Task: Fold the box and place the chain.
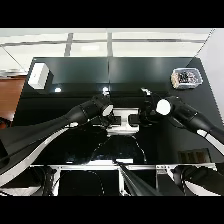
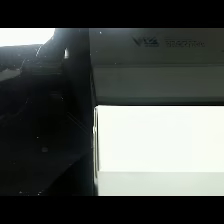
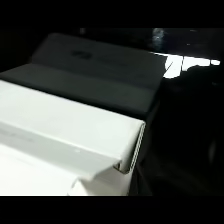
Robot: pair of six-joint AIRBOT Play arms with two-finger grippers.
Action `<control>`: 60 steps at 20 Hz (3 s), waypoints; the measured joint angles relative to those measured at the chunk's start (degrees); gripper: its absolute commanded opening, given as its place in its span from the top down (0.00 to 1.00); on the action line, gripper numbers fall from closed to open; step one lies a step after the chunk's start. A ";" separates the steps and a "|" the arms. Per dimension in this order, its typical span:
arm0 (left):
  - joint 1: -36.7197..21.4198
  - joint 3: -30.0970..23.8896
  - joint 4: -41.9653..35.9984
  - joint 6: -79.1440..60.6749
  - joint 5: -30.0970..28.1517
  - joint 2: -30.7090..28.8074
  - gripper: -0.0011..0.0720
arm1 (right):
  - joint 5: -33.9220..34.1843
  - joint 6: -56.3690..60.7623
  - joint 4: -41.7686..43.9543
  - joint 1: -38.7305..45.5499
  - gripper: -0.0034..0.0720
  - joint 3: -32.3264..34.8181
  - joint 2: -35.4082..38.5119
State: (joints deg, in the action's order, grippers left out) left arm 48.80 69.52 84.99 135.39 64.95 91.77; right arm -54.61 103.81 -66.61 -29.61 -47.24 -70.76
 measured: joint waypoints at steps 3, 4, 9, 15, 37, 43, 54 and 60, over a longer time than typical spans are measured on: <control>0.00 0.00 0.00 0.00 -0.02 0.00 0.95 | -1.55 5.55 -4.44 -2.47 0.38 -1.64 -1.95; 0.00 0.00 -0.02 0.00 0.00 0.00 0.95 | -2.16 7.19 -5.60 -3.02 0.38 -1.95 -2.56; 0.00 0.00 -0.02 0.00 0.00 0.00 0.95 | -3.26 12.17 -7.41 -4.24 0.38 -2.62 -4.46; 0.02 0.00 -0.04 0.00 0.00 0.00 0.95 | -4.04 15.06 -8.31 -4.52 0.61 -2.73 -4.92; -0.04 0.00 0.02 -0.02 0.15 0.00 0.95 | -6.86 19.06 -12.96 -6.29 0.93 -6.38 -8.35; -0.04 0.00 -0.17 -0.02 0.07 0.00 0.95 | -6.80 18.95 -12.85 -6.32 0.48 -6.38 -8.15; -0.04 0.00 -0.17 0.00 0.04 0.00 0.95 | -8.07 5.88 -25.11 -1.81 0.45 -6.38 14.60; -0.04 0.00 -0.20 0.00 0.02 0.00 0.95 | 2.23 -3.58 -39.63 14.93 0.05 -4.24 17.09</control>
State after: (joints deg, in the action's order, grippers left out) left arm 48.75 69.52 84.79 135.39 64.97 91.77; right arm -52.38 100.22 -106.24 -14.68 -51.48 -53.67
